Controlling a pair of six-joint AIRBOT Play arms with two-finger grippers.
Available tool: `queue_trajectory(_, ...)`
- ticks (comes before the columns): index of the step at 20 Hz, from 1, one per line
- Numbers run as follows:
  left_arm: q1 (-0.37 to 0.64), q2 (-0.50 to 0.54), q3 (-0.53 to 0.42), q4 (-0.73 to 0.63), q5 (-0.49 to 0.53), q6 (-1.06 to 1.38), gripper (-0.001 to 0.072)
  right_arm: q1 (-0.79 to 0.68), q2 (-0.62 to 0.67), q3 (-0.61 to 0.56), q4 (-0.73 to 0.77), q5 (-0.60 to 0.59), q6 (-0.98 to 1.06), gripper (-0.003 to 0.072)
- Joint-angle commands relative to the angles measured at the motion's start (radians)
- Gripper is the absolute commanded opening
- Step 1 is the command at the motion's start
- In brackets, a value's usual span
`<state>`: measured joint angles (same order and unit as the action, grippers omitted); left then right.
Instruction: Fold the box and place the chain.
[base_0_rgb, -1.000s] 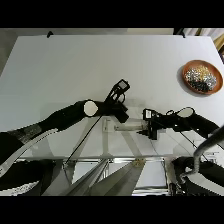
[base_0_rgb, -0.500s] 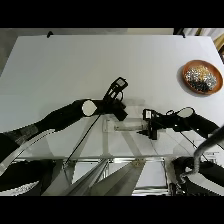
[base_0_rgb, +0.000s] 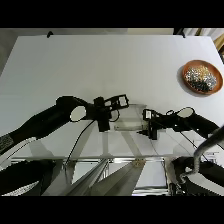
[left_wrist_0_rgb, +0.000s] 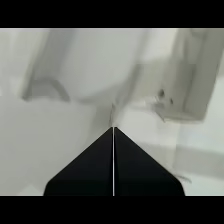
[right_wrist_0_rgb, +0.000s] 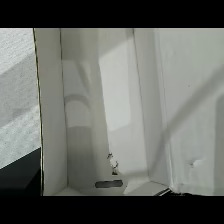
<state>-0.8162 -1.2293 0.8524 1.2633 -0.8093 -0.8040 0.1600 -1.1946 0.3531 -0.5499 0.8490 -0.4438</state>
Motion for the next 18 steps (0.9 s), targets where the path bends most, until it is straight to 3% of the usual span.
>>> queue_trajectory(1, 0.0, -0.011, -0.049, -0.007, -0.043, 0.094, 0.0005, 0.0, 0.0, 0.0, 0.001, 0.0, 0.001, 0.0343)
queue_trajectory(8, 0.02, -0.1, -0.08, -0.051, 0.085, 0.145, 0.0019, 0.0, 0.0, 0.0, 0.001, 0.0, 0.001, 0.0343)
queue_trajectory(9, 0.02, -0.108, -0.08, -0.052, 0.091, 0.19, 0.0059, 0.0, 0.0, 0.0, 0.001, 0.0, 0.001, 0.0343)
queue_trajectory(11, 0.019, -0.108, -0.08, -0.054, 0.115, 0.293, 0.0238, 0.0, 0.0, 0.0, 0.001, 0.0, 0.001, 0.0343)
queue_trajectory(12, 0.02, -0.108, -0.08, -0.055, 0.126, 0.32, 0.0294, 0.0, 0.0, 0.0, 0.001, 0.0, 0.001, 0.0343)
queue_trajectory(18, 0.02, -0.109, -0.08, -0.055, 0.134, 0.364, 0.0295, 0.0, 0.0, 0.0, 0.001, 0.0, 0.001, 0.0343)
